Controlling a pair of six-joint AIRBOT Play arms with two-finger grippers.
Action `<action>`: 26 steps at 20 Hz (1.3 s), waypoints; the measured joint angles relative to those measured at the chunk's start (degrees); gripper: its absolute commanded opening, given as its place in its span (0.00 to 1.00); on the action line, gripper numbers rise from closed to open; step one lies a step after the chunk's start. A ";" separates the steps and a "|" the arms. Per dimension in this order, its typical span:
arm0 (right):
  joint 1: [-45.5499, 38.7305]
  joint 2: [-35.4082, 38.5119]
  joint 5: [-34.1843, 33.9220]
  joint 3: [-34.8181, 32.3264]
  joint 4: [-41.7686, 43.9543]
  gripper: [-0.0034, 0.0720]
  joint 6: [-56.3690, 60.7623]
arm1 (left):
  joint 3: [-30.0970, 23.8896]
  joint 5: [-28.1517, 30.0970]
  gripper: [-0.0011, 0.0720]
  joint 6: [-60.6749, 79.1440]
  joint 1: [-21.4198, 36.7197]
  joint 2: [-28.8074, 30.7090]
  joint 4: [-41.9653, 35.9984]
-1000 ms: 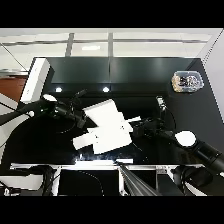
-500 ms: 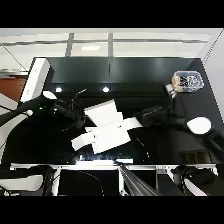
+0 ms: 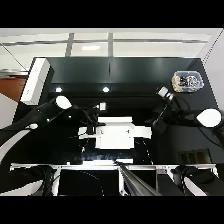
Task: Fold the box and place the chain.
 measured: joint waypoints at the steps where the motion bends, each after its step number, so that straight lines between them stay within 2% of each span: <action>1: 1.07 0.00 0.24 -0.83 -0.28 0.99 -1.70 | -0.17 0.98 0.05 0.44 -0.76 -0.39 0.17; 12: 13.64 -0.13 -2.08 -9.53 -1.05 0.99 -12.02 | -0.57 4.44 0.05 0.87 -2.60 -2.08 0.74; 21: 17.68 -4.07 -4.85 -10.64 0.13 0.99 -15.93 | -0.57 4.39 0.05 -1.66 -2.67 -2.45 0.66; 26: 20.63 -6.69 -9.86 -10.67 1.86 0.99 -17.90 | -0.57 4.37 0.05 -2.08 -2.67 -2.45 0.68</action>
